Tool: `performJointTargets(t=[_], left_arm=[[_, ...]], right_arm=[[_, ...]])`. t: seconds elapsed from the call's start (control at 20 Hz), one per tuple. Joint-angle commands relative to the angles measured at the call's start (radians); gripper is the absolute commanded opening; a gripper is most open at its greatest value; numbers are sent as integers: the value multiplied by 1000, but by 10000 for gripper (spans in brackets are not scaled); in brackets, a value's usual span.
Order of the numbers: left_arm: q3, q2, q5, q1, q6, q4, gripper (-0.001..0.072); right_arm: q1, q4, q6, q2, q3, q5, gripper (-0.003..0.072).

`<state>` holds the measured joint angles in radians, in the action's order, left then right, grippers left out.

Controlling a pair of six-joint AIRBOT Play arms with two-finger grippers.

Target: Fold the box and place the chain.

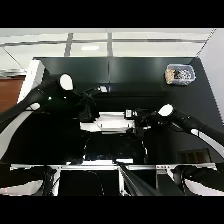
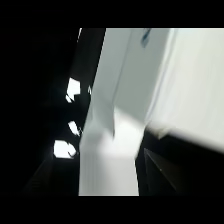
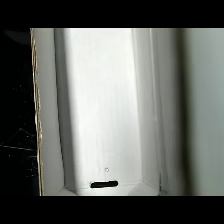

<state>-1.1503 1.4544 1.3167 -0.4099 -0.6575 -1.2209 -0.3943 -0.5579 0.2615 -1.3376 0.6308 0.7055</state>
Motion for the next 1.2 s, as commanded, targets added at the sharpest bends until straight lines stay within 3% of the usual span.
performJointTargets(t=[0.0, 0.05, 0.1, 0.15, 0.3, 0.45, 0.55, 0.6, 0.75, 0.95, 1.05, 1.15], left_arm=[[-27, -35, 206, 87, -327, -126, 481], [-14, -63, 207, 112, -360, -104, 432], [7, -97, 207, 135, -369, -63, 282], [40, -140, 210, 158, -363, 0, 22], [232, -302, 108, 195, -315, 277, 22], [528, -444, -161, 151, -92, 654, 24], [644, -446, -320, 113, 31, 896, 25], [657, -424, -393, 100, 50, 966, 25], [594, -325, -544, 73, 106, 995, 24], [435, -160, -607, 76, 109, 987, 24], [363, -69, -597, 75, 62, 880, 24], [295, 6, -515, 76, -92, 681, 23]], right_arm=[[-1, 0, 0, -1, 0, 0, 381], [-1, 0, 0, -1, 0, 1, 180], [-1, 0, 0, -1, 0, 1, 127], [-1, 0, 0, -1, 0, 1, 127], [-1, 0, 0, -1, 0, 1, 126], [-1, 0, 0, -1, 0, 1, 126], [-1, 0, 0, -1, 0, 1, 126], [-1, 0, 0, -1, 0, 1, 127], [-1, 0, 0, -1, 0, 1, 126], [-1, 0, 0, -1, 0, 0, 127], [-1, 0, 0, -1, 0, 1, 127], [-1, 0, 0, -1, 0, 1, 127]])
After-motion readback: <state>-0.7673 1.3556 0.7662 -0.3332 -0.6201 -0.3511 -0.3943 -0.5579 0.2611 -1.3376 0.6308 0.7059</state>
